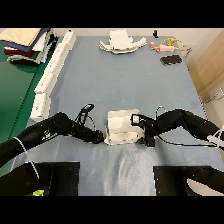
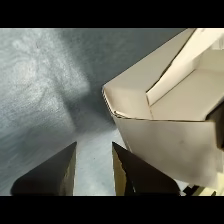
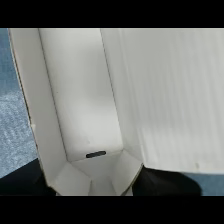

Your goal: Fold the box.

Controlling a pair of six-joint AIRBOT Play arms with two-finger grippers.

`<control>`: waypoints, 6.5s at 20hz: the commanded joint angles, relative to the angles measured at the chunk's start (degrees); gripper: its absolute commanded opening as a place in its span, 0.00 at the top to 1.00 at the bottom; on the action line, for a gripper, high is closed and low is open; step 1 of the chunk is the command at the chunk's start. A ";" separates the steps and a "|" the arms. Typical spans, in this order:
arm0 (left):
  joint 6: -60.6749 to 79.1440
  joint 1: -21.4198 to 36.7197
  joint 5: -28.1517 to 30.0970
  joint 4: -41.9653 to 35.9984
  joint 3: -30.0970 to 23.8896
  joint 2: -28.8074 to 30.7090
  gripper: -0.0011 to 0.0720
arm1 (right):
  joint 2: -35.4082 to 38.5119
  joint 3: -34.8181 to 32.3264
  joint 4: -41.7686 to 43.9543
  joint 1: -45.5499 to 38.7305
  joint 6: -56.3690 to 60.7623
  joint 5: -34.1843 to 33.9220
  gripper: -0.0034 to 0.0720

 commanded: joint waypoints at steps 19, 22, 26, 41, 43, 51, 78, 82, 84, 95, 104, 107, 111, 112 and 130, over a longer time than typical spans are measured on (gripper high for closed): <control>-2.62 0.68 -4.07 -4.07 6.45 0.57 0.34 | -0.04 -0.04 -0.07 0.00 0.02 0.02 0.16; -12.28 -3.52 -0.31 1.40 7.30 -0.35 0.34 | -0.04 -0.04 -0.09 0.00 0.02 0.02 0.16; -30.01 -10.54 1.51 19.52 10.84 -1.53 0.34 | -0.04 -0.04 -0.09 0.00 0.02 0.02 0.16; -60.22 -21.05 -5.57 36.33 21.77 -11.78 0.35 | -0.04 -0.04 -0.09 0.00 0.02 0.02 0.16; -64.00 -21.42 -6.32 37.33 22.73 -12.90 0.42 | -0.04 -0.04 -0.09 0.00 0.02 0.02 0.16; -72.57 -25.92 -21.57 48.65 36.85 -23.08 0.44 | -0.04 -0.04 -0.09 0.00 0.02 0.02 0.16; -73.31 -27.82 -19.45 49.40 39.67 -30.67 0.11 | -0.04 -0.04 -0.09 0.00 0.02 0.02 0.16; -73.00 -27.80 -19.47 49.46 39.67 -29.00 0.11 | -0.04 -0.04 -0.09 0.00 0.02 0.02 0.16; -72.89 -27.69 -19.52 50.18 39.65 -27.34 0.11 | -0.04 -0.04 -0.09 0.00 0.02 0.02 0.16; -72.22 -27.71 -24.90 50.71 39.54 -26.75 0.11 | -0.04 -0.04 -0.09 0.00 0.02 0.02 0.16; -64.17 -26.21 -35.28 51.17 40.61 -14.25 0.19 | -0.04 -0.04 -0.09 0.00 0.02 0.02 0.16; -54.53 -25.55 -39.87 51.39 40.48 -10.51 0.97 | -0.04 -0.04 -0.09 0.00 0.02 0.02 0.16; -44.92 -23.17 -38.38 46.29 33.83 -5.55 0.97 | -0.04 -0.04 -0.09 0.00 0.02 0.02 0.16; -40.50 -21.33 -35.80 42.40 30.32 -3.32 0.97 | -0.04 -0.04 -0.09 0.00 0.02 0.02 0.16; 52.63 -9.35 0.68 17.53 4.39 6.73 0.04 | -0.04 -0.04 -0.11 0.00 0.02 0.02 0.16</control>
